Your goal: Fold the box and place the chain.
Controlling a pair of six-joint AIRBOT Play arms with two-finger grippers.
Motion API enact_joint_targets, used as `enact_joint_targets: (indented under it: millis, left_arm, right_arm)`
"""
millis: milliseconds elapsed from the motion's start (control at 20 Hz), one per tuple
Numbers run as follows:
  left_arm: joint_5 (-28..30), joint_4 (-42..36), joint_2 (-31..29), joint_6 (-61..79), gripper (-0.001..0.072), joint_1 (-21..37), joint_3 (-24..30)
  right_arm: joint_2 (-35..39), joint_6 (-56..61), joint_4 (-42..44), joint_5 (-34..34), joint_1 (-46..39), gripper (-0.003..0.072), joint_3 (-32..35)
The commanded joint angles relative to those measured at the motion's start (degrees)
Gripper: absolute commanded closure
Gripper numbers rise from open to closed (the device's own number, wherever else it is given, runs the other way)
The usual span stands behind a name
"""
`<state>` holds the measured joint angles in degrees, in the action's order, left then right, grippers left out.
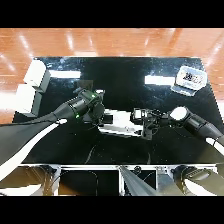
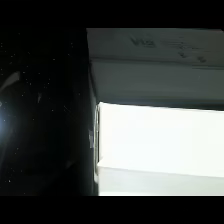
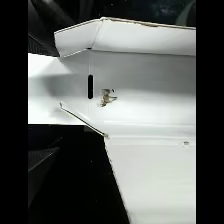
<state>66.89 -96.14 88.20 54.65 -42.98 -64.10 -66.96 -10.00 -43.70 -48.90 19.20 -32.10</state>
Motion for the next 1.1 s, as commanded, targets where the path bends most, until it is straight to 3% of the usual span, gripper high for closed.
enact_joint_targets:
  millis: [0, 300, 650, 700, 750, 900, 950, 1050]
  left_arm:
    - [0.0, 0.0, 0.0, 0.0, 0.0688, 0.0, 0.0]
    - [0.0, -0.2, 0.0, 0.0, 0.0688, 0.0, 0.0]
    - [0.0, -0.2, 0.0, 0.0, 0.0688, 0.0, 0.0]
    - [0.0, -0.2, 0.0, 0.0, 0.0688, 0.0, 0.0]
    - [0.0, -0.2, 0.0, 0.0, 0.0688, 0.0, 0.0]
    - [0.0, -0.2, 0.0, 0.0, 0.0688, 0.0, 0.0]
    - [0.0, -0.2, 0.0, 0.0, 0.0688, 0.0, 0.0]
    - [0.0, -0.2, 0.0, 0.0, 0.0688, 0.0, 0.0]
  right_arm:
    - [0.0, 0.6, -3.9, -0.9, -0.1, 0.0021, 0.0]
    - [0.0, 1.4, -6.4, -1.4, -0.2, 0.0021, 0.0]
    - [-0.3, -0.3, 2.3, 1.8, 3.6, 0.0022, 0.0]
    - [-0.5, -0.7, 3.3, 2.1, 3.8, 0.0047, 0.0]
    - [-0.6, -0.7, 4.0, 2.0, 3.8, 0.0234, 0.0]
    - [-0.6, -0.7, 4.7, 2.0, 3.8, 0.029, 0.0]
    - [-0.6, -0.7, 4.7, 2.0, 3.9, 0.037, 0.0]
    - [-0.6, -0.7, 4.7, 2.2, 4.2, 0.0368, 0.0]
